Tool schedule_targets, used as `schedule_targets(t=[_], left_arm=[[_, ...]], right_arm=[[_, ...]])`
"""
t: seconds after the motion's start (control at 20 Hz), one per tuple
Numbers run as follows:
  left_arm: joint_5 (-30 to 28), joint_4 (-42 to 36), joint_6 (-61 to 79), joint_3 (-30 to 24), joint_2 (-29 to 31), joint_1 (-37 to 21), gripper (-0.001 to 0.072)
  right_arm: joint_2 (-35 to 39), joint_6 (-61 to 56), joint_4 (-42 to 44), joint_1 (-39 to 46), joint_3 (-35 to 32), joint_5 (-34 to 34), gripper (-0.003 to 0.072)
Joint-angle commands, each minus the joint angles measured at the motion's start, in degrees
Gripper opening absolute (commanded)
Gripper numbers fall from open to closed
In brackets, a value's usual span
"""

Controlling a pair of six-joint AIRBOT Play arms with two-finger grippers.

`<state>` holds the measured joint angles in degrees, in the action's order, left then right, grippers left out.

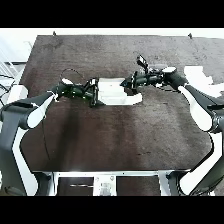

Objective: Fold the box and place the chain.

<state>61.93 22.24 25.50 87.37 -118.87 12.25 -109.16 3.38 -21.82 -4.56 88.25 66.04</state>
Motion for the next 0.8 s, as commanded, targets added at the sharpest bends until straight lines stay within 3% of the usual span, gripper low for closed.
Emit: schedule_targets(t=[0.0, 0.5, 0.75], left_arm=[[0.0, 0.0, 0.0, 0.0, 0.0, 0.0, 0.0492], [-0.1, 0.0, 0.1, 0.0, 0.0, 0.0, 0.0492], [-0.2, 0.0, 0.0, 0.0, 0.0, 0.0, 0.0492]], right_arm=[[-0.8, -2.6, -1.2, -0.5, 0.0, -8.0, 0.0001], [-3.7, -6.1, -6.3, -2.3, 1.0, -8.0, 0.0001], [0.8, -4.5, -6.4, -0.5, 2.4, -3.9, -0.0003]])
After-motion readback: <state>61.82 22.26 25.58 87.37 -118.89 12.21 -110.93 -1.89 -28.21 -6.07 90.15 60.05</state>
